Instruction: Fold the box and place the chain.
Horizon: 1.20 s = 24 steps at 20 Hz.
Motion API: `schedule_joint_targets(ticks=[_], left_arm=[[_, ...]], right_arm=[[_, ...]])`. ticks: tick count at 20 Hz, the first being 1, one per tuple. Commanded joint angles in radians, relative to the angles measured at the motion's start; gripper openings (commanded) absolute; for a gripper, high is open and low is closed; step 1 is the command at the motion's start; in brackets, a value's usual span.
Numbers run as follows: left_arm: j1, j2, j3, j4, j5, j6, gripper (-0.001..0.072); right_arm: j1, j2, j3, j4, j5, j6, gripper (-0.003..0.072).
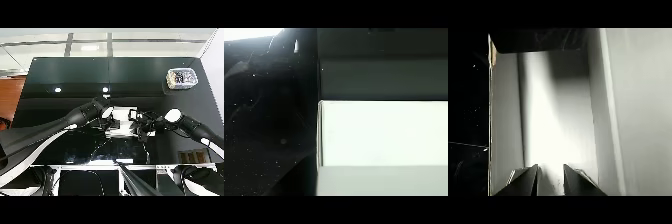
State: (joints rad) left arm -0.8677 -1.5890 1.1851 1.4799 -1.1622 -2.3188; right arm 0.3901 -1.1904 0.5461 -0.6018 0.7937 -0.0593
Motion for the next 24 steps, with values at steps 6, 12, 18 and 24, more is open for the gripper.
schedule_joint_targets(ticks=[6,12,18,24], left_arm=[[0.0,0.001,0.001,0.0,0.001,-0.001,0.0028],[0.0,0.001,0.001,0.0,-0.002,-0.001,0.0028],[0.0,0.001,0.001,0.0,0.0,-0.001,0.0028],[0.0,0.001,0.001,0.0,0.001,-0.001,0.0028]], right_arm=[[-0.055,0.048,0.001,-0.002,0.027,0.21,0.0015],[-0.435,0.29,0.055,-0.396,0.254,1.076,0.0015],[-0.794,0.256,-0.151,-0.224,0.173,1.297,0.0015],[-0.589,0.019,-0.185,0.034,0.29,1.054,0.0015]])
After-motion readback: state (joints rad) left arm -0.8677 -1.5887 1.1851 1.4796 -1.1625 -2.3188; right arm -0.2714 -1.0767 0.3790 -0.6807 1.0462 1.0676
